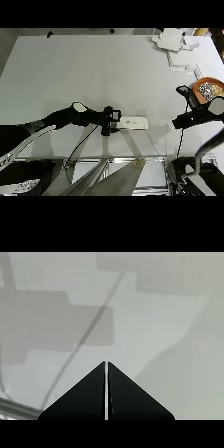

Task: Fold the box and place the chain.

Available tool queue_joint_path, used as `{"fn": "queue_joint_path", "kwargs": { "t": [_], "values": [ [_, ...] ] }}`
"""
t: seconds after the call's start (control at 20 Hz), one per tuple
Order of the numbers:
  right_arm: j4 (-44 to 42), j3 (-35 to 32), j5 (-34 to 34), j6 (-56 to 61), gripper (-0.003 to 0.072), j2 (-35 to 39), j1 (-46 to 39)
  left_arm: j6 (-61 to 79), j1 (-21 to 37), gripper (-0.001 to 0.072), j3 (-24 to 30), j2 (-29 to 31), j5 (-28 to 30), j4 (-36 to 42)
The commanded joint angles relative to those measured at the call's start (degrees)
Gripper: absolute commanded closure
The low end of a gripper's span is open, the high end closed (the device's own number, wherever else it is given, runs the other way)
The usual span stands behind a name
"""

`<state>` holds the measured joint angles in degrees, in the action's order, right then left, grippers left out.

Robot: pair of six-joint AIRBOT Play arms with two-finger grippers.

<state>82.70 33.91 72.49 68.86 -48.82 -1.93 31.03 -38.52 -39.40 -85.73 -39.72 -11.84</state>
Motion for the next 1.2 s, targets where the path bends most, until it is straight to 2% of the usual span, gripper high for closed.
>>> {"fn": "queue_joint_path", "kwargs": {
  "t": [0.0, 0.15, 0.25, 0.4, 0.45, 0.55, 0.65, 0.75, 0.85, 1.0, 1.05, 1.1, 1.15],
  "values": [
    [0.4, 0.0, 0.4, 0.7, 0.0661, 0.0, -0.3, -7.1, 2.4, 0.0323, 0.0, 4.6, 1.8, -4.4],
    [0.4, 0.0, 0.4, 0.7, 0.0661, 0.0, -0.3, -25.7, 9.4, 0.0322, 0.0, 14.3, 2.9, -15.1],
    [0.4, 0.0, 0.4, 0.7, 0.0661, 0.0, -0.3, -41.0, 16.5, 0.0321, 0.0, 21.4, 2.8, -26.3],
    [0.4, 0.0, 0.4, 0.7, 0.0661, 0.0, -0.3, -63.2, 29.9, 0.0321, 0.0, 31.5, 1.7, -44.4],
    [0.4, 0.0, 0.4, 0.7, 0.0661, 0.0, -0.3, -68.5, 34.8, 0.0321, 0.0, 34.3, 1.5, -48.5],
    [0.4, 0.0, 0.4, 0.7, 0.0661, 0.0, -0.3, -73.6, 44.1, 0.0321, 0.0, 37.9, 1.0, -51.8],
    [0.4, 0.0, 0.4, 0.7, 0.0661, 0.0, -0.3, -76.5, 51.6, 0.0321, 0.0, 38.5, -0.7, -52.2],
    [0.4, 0.0, 0.4, 0.7, 0.0661, 0.0, -0.3, -79.2, 58.1, 0.0321, 0.0, 37.2, -4.7, -52.9],
    [0.4, 0.0, 0.4, 0.7, 0.0661, 0.0, -0.3, -83.3, 62.3, 0.032, 0.0, 34.6, -8.5, -54.4],
    [0.4, 0.0, 0.4, 0.7, 0.0661, 0.0, -0.3, -87.7, 64.7, 0.0318, 0.0, 30.4, -12.8, -58.3],
    [0.4, 0.0, 0.4, 0.7, 0.0661, 0.0, -0.3, -89.2, 64.7, 0.0298, 0.0, 29.3, -13.5, -59.7],
    [0.4, 0.0, 0.4, 0.7, 0.0661, 0.0, -0.3, -90.9, 64.7, 0.0214, 0.0, 28.2, -14.4, -61.0],
    [0.4, 0.0, 0.4, 0.7, 0.0661, 0.0, -0.3, -91.7, 64.7, 0.0098, 0.0, 27.3, -15.3, -61.6]
  ]
}}
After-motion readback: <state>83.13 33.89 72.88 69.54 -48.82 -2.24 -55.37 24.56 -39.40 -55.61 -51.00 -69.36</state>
